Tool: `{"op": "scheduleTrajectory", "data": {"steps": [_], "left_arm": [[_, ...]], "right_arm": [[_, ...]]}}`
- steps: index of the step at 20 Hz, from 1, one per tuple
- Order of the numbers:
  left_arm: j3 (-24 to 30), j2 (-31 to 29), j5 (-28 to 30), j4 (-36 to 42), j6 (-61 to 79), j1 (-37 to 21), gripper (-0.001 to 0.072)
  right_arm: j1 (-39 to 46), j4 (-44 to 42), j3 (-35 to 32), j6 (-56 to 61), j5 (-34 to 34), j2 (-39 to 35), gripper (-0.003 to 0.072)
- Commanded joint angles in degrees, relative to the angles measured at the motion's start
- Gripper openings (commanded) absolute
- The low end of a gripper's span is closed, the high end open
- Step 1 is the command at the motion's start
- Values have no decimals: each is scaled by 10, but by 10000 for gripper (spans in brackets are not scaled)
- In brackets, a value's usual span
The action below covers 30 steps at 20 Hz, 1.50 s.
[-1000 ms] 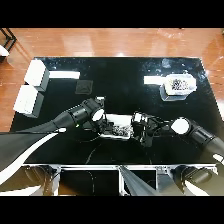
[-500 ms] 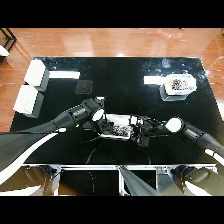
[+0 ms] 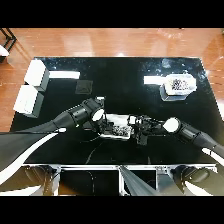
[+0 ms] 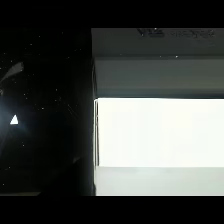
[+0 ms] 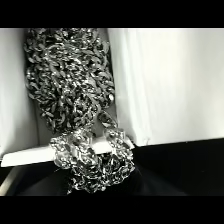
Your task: Fold the box and place the chain.
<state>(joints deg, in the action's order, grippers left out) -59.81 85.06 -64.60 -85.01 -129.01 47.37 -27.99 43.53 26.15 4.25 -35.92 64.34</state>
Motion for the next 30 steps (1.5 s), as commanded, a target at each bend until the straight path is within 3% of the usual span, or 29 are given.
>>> {"op": "scheduleTrajectory", "data": {"steps": [1,2,4,9,15,19,26,30], "left_arm": [[0,0,-2,0,0,0,21],[0,0,-2,0,0,0,21],[0,0,-2,0,0,0,21],[0,0,-2,0,0,0,21],[0,0,-2,0,0,0,21],[0,0,-4,0,0,0,21],[0,0,-4,1,0,0,21],[0,0,-4,2,0,0,21]], "right_arm": [[0,0,0,0,-6,2,119],[0,0,0,0,-12,1,45],[0,0,0,1,-26,1,20],[1,0,0,33,-40,-35,19],[27,5,5,141,-77,-162,19],[33,1,49,221,-131,-233,19],[33,-162,135,236,-142,-244,19],[32,-117,135,277,-161,-219,19]]}}
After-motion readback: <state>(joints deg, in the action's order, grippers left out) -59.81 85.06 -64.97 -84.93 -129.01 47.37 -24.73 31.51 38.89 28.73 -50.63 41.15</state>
